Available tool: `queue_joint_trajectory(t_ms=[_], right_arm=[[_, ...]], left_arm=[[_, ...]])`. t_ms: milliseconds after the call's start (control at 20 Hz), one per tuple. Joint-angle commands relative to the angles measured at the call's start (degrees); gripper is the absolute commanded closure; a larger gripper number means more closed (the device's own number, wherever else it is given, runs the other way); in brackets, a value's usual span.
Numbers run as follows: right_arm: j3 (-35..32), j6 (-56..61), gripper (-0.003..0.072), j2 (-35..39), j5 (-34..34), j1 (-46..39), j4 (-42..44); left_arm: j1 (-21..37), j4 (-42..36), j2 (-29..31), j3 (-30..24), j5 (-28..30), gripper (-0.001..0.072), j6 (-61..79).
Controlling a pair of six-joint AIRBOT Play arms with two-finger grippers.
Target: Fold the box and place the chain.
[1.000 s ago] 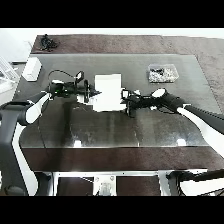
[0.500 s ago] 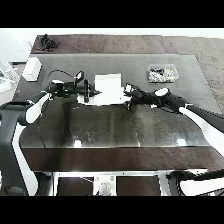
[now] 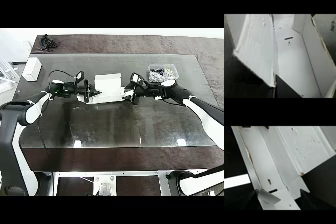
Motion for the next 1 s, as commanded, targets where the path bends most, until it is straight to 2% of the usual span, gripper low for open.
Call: queue_joint_trajectory(t_ms=[0, 450, 600, 800, 900, 950], right_arm=[[5.1, 1.4, 0.0044, -2.6, 5.8, -2.2, 0.0], [15.6, 5.1, 0.0043, -10.4, 16.0, -3.3, -4.7], [17.4, 9.6, 0.0043, -10.8, 17.5, -4.1, -9.4], [14.4, 15.3, 0.0047, -4.5, 27.4, -7.5, -9.4], [9.0, 13.8, 0.0047, 0.7, 27.4, -7.0, -9.6], [5.8, 13.6, 0.0047, 3.3, 24.3, -6.4, -9.6]], left_arm=[[0.1, 0.0, 0.0, 0.0, -0.1, 0.0689, 0.0], [0.1, 0.0, 0.0, 0.0, -0.1, 0.0689, 0.0], [0.1, 0.0, 0.0, 0.0, -0.1, 0.0689, 0.0], [0.1, 0.0, 0.0, 0.0, -0.1, 0.0689, 0.0], [0.1, 0.0, 0.0, 0.0, -0.1, 0.0689, 0.0], [0.1, 0.0, 0.0, 0.0, -0.1, 0.0689, 0.0]])
